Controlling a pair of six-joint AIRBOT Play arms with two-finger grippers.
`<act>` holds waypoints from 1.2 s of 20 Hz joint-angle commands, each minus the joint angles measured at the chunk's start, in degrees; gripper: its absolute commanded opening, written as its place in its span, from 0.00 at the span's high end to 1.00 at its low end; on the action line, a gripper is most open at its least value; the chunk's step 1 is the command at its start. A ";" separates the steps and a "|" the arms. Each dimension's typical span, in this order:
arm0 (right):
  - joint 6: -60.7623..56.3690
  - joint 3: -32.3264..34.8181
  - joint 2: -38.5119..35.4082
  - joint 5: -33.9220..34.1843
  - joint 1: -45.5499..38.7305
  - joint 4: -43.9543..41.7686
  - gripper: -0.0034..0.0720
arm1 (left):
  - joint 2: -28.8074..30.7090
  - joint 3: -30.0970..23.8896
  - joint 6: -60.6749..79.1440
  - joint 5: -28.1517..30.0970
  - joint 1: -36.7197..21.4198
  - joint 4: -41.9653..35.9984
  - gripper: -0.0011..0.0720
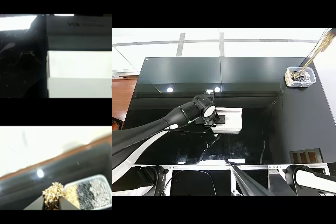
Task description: Fold the box and place the chain.
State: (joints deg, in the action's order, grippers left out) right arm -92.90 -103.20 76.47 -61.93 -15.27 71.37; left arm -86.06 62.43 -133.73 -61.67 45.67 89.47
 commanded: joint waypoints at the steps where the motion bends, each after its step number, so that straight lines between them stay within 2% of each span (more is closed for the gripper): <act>1: 6.03 -0.07 -7.69 -5.14 0.35 -6.36 0.94 | -0.02 0.02 0.02 0.15 -0.02 0.02 0.95; 5: 8.11 0.02 -12.83 -14.73 6.25 -5.97 0.94 | -0.02 0.04 0.00 1.75 -0.02 0.02 0.95; 11: 11.65 3.19 -15.37 -30.03 18.40 -7.08 0.94 | -0.02 0.02 0.00 1.38 -0.02 -0.02 0.95; 14: 12.39 7.08 -15.39 -29.09 24.83 -8.87 0.94 | -0.02 0.02 0.00 1.40 -0.02 -0.02 0.95; 17: 14.12 11.30 -15.37 -29.81 28.17 -15.76 0.94 | -0.02 0.02 0.00 1.40 -0.02 -0.02 0.95; 24: 18.43 12.76 -15.37 -26.10 29.00 -30.40 0.94 | -0.02 0.02 0.00 1.42 -0.02 -0.02 0.95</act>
State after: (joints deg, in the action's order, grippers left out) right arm -76.25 -90.98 61.12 -89.67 13.19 48.14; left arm -86.08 62.43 -133.75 -60.25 45.67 89.45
